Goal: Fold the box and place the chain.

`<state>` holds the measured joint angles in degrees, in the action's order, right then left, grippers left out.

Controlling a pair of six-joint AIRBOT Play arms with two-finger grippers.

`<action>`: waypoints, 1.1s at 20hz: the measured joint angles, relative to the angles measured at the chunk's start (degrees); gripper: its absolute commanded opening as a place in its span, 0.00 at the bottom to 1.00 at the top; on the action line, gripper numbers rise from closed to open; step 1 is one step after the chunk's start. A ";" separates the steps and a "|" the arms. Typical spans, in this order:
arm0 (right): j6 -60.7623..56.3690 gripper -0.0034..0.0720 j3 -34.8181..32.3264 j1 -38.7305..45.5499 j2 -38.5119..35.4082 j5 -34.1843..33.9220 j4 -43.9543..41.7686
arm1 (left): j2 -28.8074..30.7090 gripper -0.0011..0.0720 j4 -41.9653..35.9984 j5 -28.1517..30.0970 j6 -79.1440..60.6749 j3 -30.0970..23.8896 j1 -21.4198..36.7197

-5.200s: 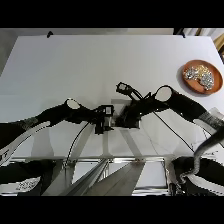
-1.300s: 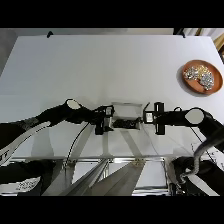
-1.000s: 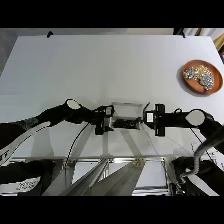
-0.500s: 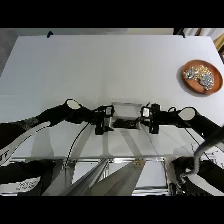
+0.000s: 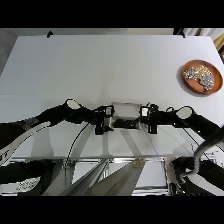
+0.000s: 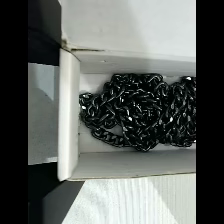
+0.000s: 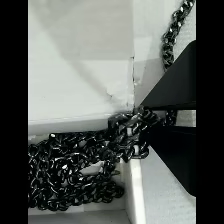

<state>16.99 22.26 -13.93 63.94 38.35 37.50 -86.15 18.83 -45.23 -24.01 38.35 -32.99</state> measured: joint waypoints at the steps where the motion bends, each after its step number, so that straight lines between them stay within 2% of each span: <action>1: 0.00 0.09 0.00 0.00 0.09 0.31 0.15 | 0.00 0.30 0.02 0.00 -0.04 0.00 0.00; 6: -4.00 0.06 0.02 0.00 0.07 1.44 4.63 | 0.00 0.30 0.02 0.00 0.00 0.00 0.00; 11: -11.56 0.06 -0.09 -0.02 -4.48 5.11 16.26 | 0.00 0.30 0.00 0.00 0.00 0.00 0.00; 13: -15.02 0.06 -0.11 0.00 -8.13 7.65 21.70 | 0.00 0.30 0.00 0.02 0.00 0.00 0.00; 16: -18.47 0.06 -0.07 0.00 -15.34 11.78 25.53 | 0.00 0.30 0.00 0.00 0.00 0.00 0.00; 22: -22.21 0.06 0.92 -0.02 -32.04 18.56 25.14 | 0.00 0.30 0.00 0.00 0.00 0.00 0.00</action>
<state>-5.21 23.18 -13.96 31.90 56.90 62.63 -86.15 18.83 -45.23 -24.01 38.35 -32.99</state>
